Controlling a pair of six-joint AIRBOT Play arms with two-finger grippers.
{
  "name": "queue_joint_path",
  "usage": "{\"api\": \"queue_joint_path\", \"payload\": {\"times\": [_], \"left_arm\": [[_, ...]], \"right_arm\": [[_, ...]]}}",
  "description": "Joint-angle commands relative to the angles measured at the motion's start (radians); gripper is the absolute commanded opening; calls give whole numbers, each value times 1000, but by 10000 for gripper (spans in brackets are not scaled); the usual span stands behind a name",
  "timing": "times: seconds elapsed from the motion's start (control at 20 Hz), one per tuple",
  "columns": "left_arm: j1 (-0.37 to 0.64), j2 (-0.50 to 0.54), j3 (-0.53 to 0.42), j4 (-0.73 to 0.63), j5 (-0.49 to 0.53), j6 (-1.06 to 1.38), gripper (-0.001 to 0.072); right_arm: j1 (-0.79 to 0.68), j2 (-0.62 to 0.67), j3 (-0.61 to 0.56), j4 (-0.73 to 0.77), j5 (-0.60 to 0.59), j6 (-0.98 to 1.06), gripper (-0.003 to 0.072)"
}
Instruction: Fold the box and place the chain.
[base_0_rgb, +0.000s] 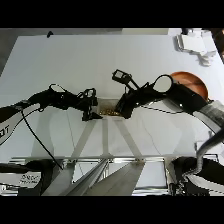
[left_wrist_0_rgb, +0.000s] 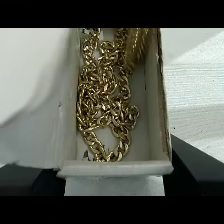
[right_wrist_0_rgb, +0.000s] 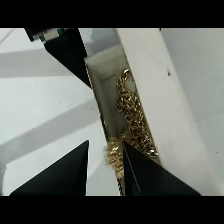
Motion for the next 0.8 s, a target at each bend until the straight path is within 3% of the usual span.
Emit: {"api": "queue_joint_path", "payload": {"times": [0.0,0.15,0.4,0.65,0.75], "left_arm": [[-1,0,1,0,0,0,375],[-1,0,1,0,0,0,375],[0,0,1,0,0,0,375],[-1,0,1,0,0,0,375],[0,0,1,0,0,0,375]], "right_arm": [[-1,-20,0,-29,13,7,253],[-52,31,0,-32,47,-26,351],[-192,166,0,-164,84,-97,351],[-351,111,0,-284,151,-314,356],[-372,54,0,-279,151,-452,468]]}}
